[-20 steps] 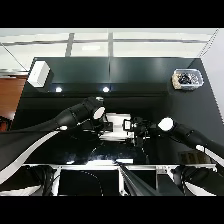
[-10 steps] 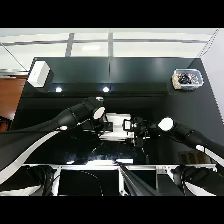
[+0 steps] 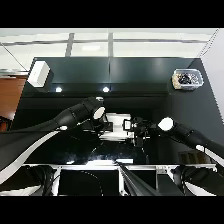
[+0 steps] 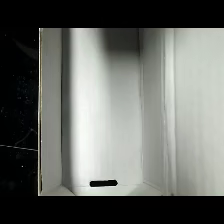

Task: Fold the box and place the chain.

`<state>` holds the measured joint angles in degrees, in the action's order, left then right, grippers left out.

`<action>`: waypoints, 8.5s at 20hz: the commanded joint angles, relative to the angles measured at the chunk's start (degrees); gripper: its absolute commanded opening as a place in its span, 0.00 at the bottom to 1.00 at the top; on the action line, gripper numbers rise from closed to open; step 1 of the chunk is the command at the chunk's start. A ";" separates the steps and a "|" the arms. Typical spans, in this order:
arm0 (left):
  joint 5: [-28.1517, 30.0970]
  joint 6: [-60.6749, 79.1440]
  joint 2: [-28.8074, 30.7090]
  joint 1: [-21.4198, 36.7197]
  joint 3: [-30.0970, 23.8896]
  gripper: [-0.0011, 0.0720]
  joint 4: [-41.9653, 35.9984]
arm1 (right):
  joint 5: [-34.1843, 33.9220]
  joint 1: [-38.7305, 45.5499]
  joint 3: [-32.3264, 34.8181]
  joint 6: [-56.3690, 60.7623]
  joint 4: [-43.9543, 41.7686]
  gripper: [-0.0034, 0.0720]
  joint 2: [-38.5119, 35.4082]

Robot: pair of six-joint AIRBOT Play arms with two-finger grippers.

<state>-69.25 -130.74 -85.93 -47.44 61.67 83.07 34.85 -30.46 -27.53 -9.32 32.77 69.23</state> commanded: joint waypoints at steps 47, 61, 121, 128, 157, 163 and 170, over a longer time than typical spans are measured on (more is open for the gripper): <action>-0.22 0.02 -0.04 0.02 0.00 0.06 0.44 | 6.49 2.82 -0.24 2.91 3.17 0.22 -8.17; -0.22 0.02 -0.04 0.02 0.00 0.06 0.44 | 6.23 2.84 -0.24 2.89 -11.32 0.22 -1.31; -0.22 0.02 -0.04 0.02 0.00 0.06 0.44 | 28.35 20.79 -0.68 66.71 -14.14 0.86 -0.50; -0.22 0.02 -0.04 0.02 0.00 0.06 0.44 | 17.09 10.36 -4.94 78.51 -7.13 0.86 -0.50; -0.22 0.02 -0.04 0.02 0.00 0.06 0.44 | 19.69 -9.66 -20.28 133.35 38.42 0.69 2.40; -0.22 0.00 -0.04 0.02 0.00 0.06 0.44 | 19.21 -9.66 -20.28 131.86 37.64 0.69 2.54; -0.22 0.02 -0.04 0.02 0.00 0.06 0.42 | 14.62 -9.66 -20.31 130.29 34.21 0.69 3.82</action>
<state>-69.60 -130.72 -86.00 -47.44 61.69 83.53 51.57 -40.05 -47.77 121.84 68.97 72.47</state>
